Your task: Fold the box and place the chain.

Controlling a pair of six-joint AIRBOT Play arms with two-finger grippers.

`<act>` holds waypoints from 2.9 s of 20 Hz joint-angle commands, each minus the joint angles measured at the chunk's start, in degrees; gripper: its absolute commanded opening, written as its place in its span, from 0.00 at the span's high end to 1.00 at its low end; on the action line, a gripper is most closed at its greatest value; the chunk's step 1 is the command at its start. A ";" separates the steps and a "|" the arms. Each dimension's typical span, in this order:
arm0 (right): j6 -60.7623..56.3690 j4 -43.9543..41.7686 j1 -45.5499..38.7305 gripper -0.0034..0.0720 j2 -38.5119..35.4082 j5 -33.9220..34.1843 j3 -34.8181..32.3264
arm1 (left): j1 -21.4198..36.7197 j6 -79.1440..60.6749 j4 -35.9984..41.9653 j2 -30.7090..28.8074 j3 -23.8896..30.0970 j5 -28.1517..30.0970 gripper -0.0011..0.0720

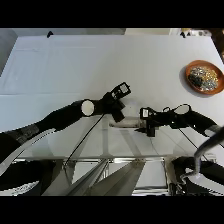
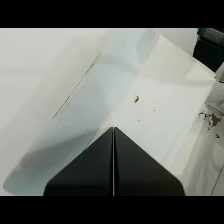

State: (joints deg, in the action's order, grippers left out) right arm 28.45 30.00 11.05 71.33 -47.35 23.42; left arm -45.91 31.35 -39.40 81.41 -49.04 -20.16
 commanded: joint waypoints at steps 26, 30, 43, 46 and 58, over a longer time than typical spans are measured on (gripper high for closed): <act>0.00 0.00 0.02 0.53 -0.02 0.02 0.04 | 14.53 -27.34 -13.31 -4.92 9.09 -32.13 0.98; 0.00 0.00 0.02 0.53 -0.02 0.02 0.04 | 14.60 -27.36 -12.00 -3.61 9.03 -30.38 0.97; 0.00 0.00 0.02 0.53 -0.02 0.02 0.04 | 15.08 -45.51 -9.22 -7.85 9.03 -26.40 0.61; 0.00 0.00 0.02 0.53 -0.02 0.02 0.04 | 13.42 -45.79 -6.47 -6.93 9.03 -24.46 0.61; 0.00 0.00 0.02 0.53 -0.02 0.02 0.04 | 9.75 -48.70 -2.64 -5.18 9.03 -24.24 0.61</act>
State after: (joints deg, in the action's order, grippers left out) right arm 28.42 29.98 11.05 71.35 -47.27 23.44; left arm -35.97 -17.61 -42.37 76.14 -40.03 -43.59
